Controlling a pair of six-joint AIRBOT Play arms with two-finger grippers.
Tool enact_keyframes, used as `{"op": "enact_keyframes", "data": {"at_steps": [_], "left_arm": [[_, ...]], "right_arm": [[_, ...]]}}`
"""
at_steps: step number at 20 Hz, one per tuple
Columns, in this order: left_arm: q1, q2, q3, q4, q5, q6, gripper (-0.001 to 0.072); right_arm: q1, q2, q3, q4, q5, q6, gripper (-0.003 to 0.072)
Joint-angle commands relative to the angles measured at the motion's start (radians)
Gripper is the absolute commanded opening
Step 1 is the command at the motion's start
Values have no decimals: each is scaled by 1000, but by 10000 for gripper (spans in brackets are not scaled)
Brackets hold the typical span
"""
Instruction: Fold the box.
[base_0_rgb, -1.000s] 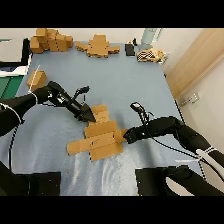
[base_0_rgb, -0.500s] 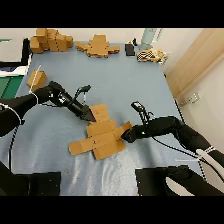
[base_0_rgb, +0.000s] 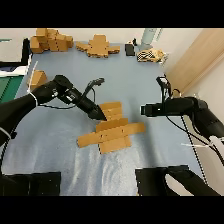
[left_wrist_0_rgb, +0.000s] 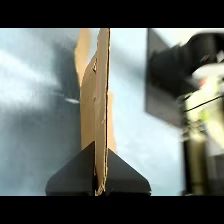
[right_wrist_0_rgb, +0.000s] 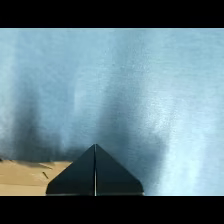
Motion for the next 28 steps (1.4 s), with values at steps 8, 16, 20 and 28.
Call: {"op": "enact_keyframes", "data": {"at_steps": [8, 16, 20, 28], "left_arm": [[-114, 90, -124, 133, 203, 228, 7], [-134, 132, -211, 121, 294, 307, 10], [-147, 132, -216, 114, 284, 306, 10], [-139, 132, -224, 109, 278, 304, 13]], "right_arm": [[50, 1, -29, 92, -3, 99, 4], [50, 0, -53, 104, 66, 124, 4], [50, 0, -53, 103, 66, 124, 4], [50, 0, -53, 103, 51, 124, 4]]}}
